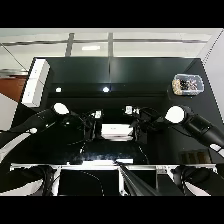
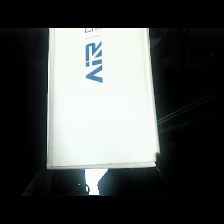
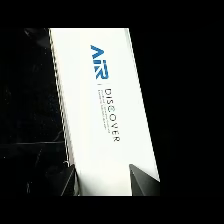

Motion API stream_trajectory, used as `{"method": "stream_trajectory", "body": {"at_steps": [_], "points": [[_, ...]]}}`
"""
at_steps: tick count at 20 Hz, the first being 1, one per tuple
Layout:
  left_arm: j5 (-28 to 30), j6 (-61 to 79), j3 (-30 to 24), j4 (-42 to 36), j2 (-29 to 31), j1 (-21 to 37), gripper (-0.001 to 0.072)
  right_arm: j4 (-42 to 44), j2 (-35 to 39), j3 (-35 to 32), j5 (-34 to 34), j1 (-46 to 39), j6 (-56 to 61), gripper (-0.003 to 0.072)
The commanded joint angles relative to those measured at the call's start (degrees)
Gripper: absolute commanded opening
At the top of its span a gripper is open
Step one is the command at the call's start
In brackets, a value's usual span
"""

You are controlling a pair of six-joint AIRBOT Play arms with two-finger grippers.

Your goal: Fold the box and place the chain.

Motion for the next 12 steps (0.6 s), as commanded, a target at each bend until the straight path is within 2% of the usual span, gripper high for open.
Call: {"method": "stream_trajectory", "body": {"at_steps": [1, 12], "points": [[0.09, -0.07, 0.00, -0.13, 0.00, 0.00, 0.0499, -0.44, 0.17, 0.00, 0.37, -0.02, 0.44, 0.0406], [0.09, -0.07, 0.00, -0.13, 0.00, 0.00, 0.0499, -3.15, 2.73, 2.82, 4.31, -0.13, 10.49, 0.0406]]}}
